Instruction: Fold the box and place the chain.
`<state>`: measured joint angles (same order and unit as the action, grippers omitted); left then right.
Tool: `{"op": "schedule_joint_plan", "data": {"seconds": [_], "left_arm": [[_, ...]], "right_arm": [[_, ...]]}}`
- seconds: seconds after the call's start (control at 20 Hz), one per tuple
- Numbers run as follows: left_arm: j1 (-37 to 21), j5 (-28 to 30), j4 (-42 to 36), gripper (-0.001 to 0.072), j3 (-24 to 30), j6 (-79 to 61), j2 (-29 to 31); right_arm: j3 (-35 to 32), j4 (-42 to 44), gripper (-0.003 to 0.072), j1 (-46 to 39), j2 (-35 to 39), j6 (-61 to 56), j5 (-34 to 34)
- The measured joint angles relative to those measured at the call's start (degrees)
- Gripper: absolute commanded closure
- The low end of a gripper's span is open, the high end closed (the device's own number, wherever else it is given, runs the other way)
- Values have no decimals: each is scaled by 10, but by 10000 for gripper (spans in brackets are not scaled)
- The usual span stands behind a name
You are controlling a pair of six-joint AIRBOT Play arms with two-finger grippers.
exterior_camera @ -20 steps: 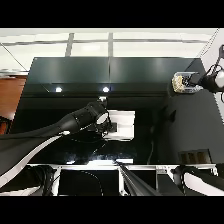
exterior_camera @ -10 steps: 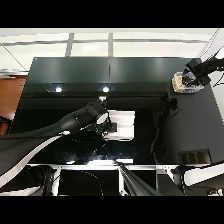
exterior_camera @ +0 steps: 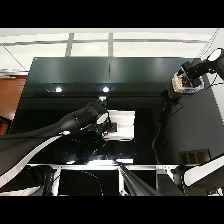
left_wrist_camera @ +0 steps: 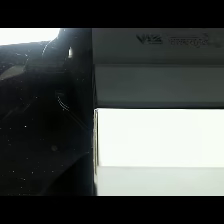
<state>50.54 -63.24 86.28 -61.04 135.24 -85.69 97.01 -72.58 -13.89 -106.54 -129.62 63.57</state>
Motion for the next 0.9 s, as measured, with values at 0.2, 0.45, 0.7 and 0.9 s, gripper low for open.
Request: {"op": "schedule_joint_plan", "data": {"seconds": [0.2,0.45,0.7,0.9], "left_arm": [[0,0,0,680,0,0,0],[0,0,0,680,0,0,0],[0,0,0,680,0,0,0],[0,1,0,680,0,0,0]], "right_arm": [[0,2,133,6,-16,-7,-9],[0,5,675,14,-25,11,-11],[0,8,676,13,6,97,1],[0,8,676,11,66,183,4]]}}
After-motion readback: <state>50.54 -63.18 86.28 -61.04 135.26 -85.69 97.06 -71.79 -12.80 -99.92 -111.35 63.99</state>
